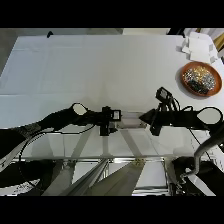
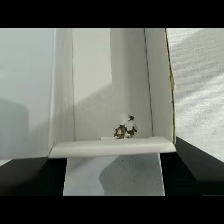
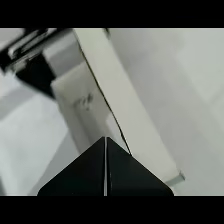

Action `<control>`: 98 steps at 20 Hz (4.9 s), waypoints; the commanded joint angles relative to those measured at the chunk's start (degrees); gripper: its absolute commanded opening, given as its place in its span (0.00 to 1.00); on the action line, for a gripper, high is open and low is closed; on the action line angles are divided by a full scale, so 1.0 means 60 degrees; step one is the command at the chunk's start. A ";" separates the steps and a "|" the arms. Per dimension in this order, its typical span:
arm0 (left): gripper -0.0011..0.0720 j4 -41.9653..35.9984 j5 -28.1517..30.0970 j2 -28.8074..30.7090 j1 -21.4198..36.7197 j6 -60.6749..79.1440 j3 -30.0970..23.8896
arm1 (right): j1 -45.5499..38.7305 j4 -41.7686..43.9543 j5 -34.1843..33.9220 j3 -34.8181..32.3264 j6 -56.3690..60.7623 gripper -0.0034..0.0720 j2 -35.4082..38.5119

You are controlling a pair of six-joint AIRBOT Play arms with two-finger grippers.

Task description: Fold the box and place the chain.

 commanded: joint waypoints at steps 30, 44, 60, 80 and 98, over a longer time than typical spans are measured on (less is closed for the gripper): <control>0.39 0.0000 -0.0004 0.0015 0.0004 0.0000 -0.0007 | 0.0280 -0.6743 0.2412 0.0113 0.1388 0.06 0.2339; 0.39 0.0000 -0.0004 0.0015 0.0004 0.0000 -0.0007 | 0.0892 -0.4656 -0.1260 -0.0270 -0.4357 0.26 -0.1632; 0.39 0.0000 -0.0004 0.0015 0.0004 0.0000 -0.0007 | 0.0896 -0.1931 -0.1392 -0.0270 -0.5501 0.15 -0.2036; 0.39 0.0000 -0.0004 0.0015 0.0004 0.0000 -0.0007 | 0.0885 -0.4878 -0.0805 -0.0270 0.0663 0.06 -0.0178; 0.39 0.0000 0.0000 0.0015 0.0004 0.0000 -0.0007 | -0.2248 -0.5224 0.0590 -0.0277 0.9373 0.06 -0.0586</control>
